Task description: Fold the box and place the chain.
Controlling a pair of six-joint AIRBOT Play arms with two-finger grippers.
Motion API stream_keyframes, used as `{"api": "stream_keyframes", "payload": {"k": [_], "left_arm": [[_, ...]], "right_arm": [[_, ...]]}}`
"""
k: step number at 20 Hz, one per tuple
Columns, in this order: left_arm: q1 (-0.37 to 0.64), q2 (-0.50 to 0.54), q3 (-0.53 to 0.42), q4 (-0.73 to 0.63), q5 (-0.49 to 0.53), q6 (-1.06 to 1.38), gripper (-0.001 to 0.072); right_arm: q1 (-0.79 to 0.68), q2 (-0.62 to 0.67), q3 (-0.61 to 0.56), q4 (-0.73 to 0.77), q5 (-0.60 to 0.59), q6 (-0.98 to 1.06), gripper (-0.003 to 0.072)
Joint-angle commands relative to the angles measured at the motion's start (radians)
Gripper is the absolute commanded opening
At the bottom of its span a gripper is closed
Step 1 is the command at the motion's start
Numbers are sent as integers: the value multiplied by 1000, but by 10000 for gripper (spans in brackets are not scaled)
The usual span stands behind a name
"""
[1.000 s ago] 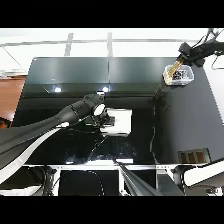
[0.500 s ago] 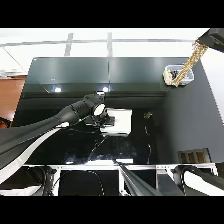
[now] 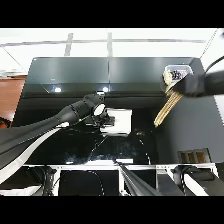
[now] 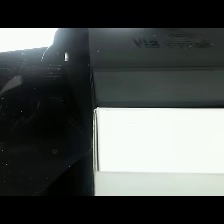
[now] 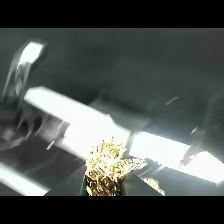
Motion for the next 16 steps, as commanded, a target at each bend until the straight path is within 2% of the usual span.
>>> {"api": "stream_keyframes", "payload": {"k": [1, 4, 7, 10, 16], "left_arm": [[0, 0, 0, 0, -3, 0, 25], [0, 0, 0, 0, -2, 0, 25], [0, 0, 0, 0, -2, 0, 24], [0, 0, 0, 0, -2, 0, 25], [0, 0, 0, 0, 0, 0, 24]], "right_arm": [[133, 27, -160, 145, -74, -3, 9], [275, 24, -233, 259, -275, -3, 8], [365, -5, -254, 236, -458, 3, 8], [381, -79, -257, 171, -474, 5, 9], [426, -202, -353, 147, -503, 2, 8]]}}
